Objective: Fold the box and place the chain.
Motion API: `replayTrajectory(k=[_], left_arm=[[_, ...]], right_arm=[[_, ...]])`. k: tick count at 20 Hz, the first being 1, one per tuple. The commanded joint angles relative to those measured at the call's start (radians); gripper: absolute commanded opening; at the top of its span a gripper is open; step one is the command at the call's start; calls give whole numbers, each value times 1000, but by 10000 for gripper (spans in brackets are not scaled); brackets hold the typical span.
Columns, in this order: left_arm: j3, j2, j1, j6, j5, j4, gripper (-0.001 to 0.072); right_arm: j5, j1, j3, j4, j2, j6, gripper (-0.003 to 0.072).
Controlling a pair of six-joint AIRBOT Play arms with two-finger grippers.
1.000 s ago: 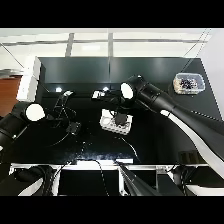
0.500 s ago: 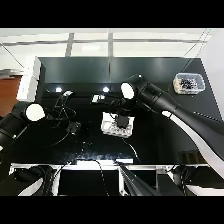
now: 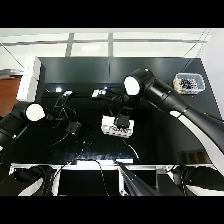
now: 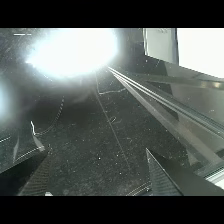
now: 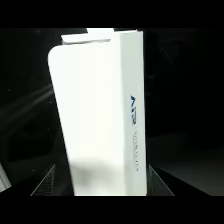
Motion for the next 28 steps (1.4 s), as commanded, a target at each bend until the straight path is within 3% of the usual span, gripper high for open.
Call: replayTrajectory(k=[1,9,16,28], left_arm=[[0,-1,1,2,0,0,699],[0,-1,1,2,1,0,699],[0,-1,1,2,8,2,699],[0,-1,1,2,10,4,699]], right_arm=[[42,-14,32,74,21,40,664],[-8,-101,-26,76,-13,37,664],[10,-99,-27,122,-62,28,665],[-52,-56,-66,26,-62,29,635]])
